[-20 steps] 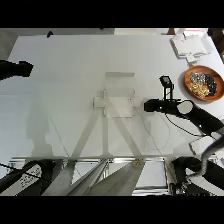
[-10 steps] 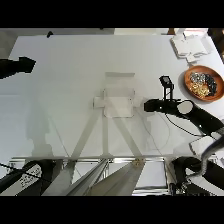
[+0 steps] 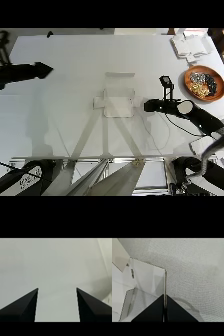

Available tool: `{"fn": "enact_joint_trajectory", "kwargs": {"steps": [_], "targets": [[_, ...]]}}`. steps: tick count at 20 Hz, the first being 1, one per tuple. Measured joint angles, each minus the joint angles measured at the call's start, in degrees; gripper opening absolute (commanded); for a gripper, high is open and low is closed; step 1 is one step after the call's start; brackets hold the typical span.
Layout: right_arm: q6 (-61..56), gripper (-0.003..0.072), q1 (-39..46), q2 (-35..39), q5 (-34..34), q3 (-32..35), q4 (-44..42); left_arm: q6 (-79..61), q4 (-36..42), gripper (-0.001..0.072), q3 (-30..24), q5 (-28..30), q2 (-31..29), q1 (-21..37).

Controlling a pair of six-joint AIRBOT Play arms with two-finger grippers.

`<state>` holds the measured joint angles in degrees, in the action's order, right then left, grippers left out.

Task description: Fold the box and place the chain.

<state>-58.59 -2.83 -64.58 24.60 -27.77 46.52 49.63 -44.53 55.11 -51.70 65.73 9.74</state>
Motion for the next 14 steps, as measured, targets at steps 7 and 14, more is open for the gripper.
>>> {"fn": "enact_joint_trajectory", "kwargs": {"steps": [7, 14], "targets": [[-0.02, 0.0008, 0.00, 0.00, 0.00, 0.00, 0.02, -1.49, -14.53, 0.0560, 5.29, -0.04, 5.57, -16.92], [0.00, 0.0008, 0.00, 0.00, 0.00, 0.00, 0.00, -13.42, -8.04, 0.0661, 20.83, -11.93, 22.47, -20.85]]}}
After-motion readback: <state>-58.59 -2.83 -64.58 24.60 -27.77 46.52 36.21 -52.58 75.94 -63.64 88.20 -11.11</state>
